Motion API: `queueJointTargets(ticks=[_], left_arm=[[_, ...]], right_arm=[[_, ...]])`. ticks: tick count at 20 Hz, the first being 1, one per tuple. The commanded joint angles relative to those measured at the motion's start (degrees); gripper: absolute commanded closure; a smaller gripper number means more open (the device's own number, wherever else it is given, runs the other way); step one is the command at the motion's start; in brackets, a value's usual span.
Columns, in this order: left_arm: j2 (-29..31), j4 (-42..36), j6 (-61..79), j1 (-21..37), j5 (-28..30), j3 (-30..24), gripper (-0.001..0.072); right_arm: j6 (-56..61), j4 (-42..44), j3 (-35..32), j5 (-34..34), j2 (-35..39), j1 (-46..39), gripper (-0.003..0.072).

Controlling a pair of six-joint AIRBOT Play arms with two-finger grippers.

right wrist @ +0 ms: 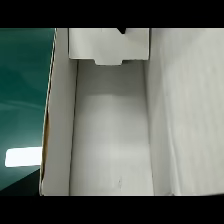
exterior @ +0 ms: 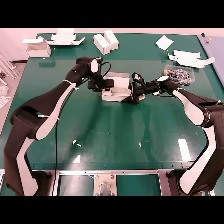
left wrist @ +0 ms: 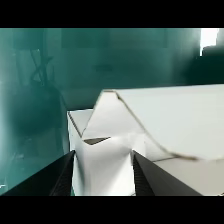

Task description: Fold the box and place the chain.

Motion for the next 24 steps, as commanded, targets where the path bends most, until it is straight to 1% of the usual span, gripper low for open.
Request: queueJointTargets(ticks=[1, 4, 8, 9, 10, 11, 13, 17, 21, 24], left_arm=[[-0.28, -0.55, -0.39, -0.37, 0.83, 0.09, 0.0306], [-0.59, 1.05, -1.88, -0.37, 0.61, 0.09, 0.0307], [-2.73, 1.07, -2.45, -0.37, -3.74, 1.14, 0.0308], [-2.84, 1.18, -2.45, -0.37, -3.15, 1.57, 0.0309], [-2.99, 1.31, -2.45, -0.37, -2.43, 2.45, 0.0382], [-3.08, 1.84, -2.47, -0.37, -1.81, 3.23, 0.0386], [-3.08, 2.36, -2.51, -0.37, -1.84, 4.09, 0.0386], [-3.74, 2.75, -3.15, -0.37, -2.93, 4.09, 0.0387], [-5.18, 2.60, -3.10, -0.37, -5.97, 4.20, 0.0387], [-5.40, 2.60, -3.32, -0.37, -5.81, 4.24, 0.0387]], right_arm=[[0.00, 0.13, 0.00, 0.02, 0.04, 0.04, 0.0088], [0.00, 0.13, 0.00, 0.02, 0.04, 0.04, 0.0088], [0.00, 0.13, 0.00, 0.02, 0.04, 0.04, 0.0088], [0.00, 0.13, 0.00, 0.02, 0.04, 0.04, 0.0088], [0.00, 0.13, 0.00, 0.02, 0.04, 0.04, 0.0088], [0.00, 0.13, 0.00, 0.02, 0.04, 0.07, 0.0088], [0.00, 0.13, 0.00, 0.02, 0.04, 0.04, 0.0088], [0.00, 0.13, 0.00, 0.02, 0.04, 0.07, 0.0088], [0.00, 0.13, 0.00, 0.02, 0.04, 0.04, 0.0088], [0.00, 0.13, 0.00, 0.02, 0.04, 0.07, 0.0088]])
